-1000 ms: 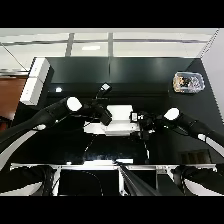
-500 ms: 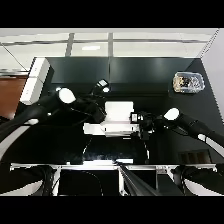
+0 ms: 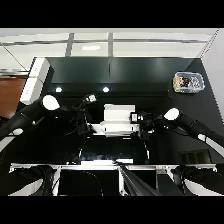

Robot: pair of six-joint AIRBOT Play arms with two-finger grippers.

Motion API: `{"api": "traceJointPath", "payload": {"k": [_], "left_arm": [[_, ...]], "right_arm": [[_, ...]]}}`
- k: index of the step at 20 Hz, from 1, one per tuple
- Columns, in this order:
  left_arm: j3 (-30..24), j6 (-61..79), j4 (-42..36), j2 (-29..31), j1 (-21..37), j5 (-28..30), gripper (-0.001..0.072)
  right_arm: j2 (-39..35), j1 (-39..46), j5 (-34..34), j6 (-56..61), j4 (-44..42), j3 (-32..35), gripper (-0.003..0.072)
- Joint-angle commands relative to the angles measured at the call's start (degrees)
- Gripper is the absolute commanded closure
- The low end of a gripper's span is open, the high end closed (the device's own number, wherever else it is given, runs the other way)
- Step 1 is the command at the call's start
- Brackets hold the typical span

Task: Fold the box and place the chain.

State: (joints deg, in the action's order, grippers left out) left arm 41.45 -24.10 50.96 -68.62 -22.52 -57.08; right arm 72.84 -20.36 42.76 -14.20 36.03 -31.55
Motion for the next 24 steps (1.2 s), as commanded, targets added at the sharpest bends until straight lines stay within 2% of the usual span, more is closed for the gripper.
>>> {"api": "traceJointPath", "payload": {"k": [1, 3, 5, 7, 10, 11, 15, 17, 19, 24], "left_arm": [[-2.8, 13.9, 0.6, 0.0, -3.6, 9.8, 0.0006], [-2.8, 15.4, 0.6, -0.8, -7.0, 13.2, 0.0026], [-2.7, 15.3, 0.6, -1.9, -9.2, 13.8, 0.0040], [-2.7, 15.3, -0.2, -2.2, -9.9, 13.8, 0.0185], [-2.7, 15.3, -4.3, -2.2, -9.9, 13.8, 0.0456], [-2.7, 15.3, -5.7, -2.2, -9.9, 13.8, 0.0490], [-2.7, 15.3, -11.6, -2.4, -9.9, 14.1, 0.0493], [-2.7, 15.3, -14.8, -3.3, -9.9, 14.3, 0.0541], [-2.7, 15.4, -17.2, -4.2, -10.4, 14.4, 0.0541], [-2.7, 15.3, -15.9, -5.6, -10.9, 14.6, 0.0528]], "right_arm": [[0.0, 0.0, 0.0, 0.0, 0.0, 0.0, 0.0474], [0.0, 0.0, 0.0, 0.0, 0.0, 0.0, 0.0474], [0.0, 0.0, 0.0, 0.0, 0.0, 0.0, 0.0473], [0.0, 0.0, 0.0, 0.0, 0.0, 0.0, 0.0473], [0.0, 0.0, 0.0, 0.0, 0.0, 0.0, 0.0474], [0.0, 0.0, 0.0, 0.0, 0.0, 0.0, 0.0474], [0.0, 0.0, 0.0, 0.0, 0.0, 0.0, 0.0474], [0.0, 0.0, 0.0, 0.0, 0.0, 0.0, 0.0473], [0.0, 0.0, 0.0, 0.0, 0.0, 0.0, 0.0474], [0.0, 0.0, 0.0, 0.0, 0.0, 0.0, 0.0474]]}}
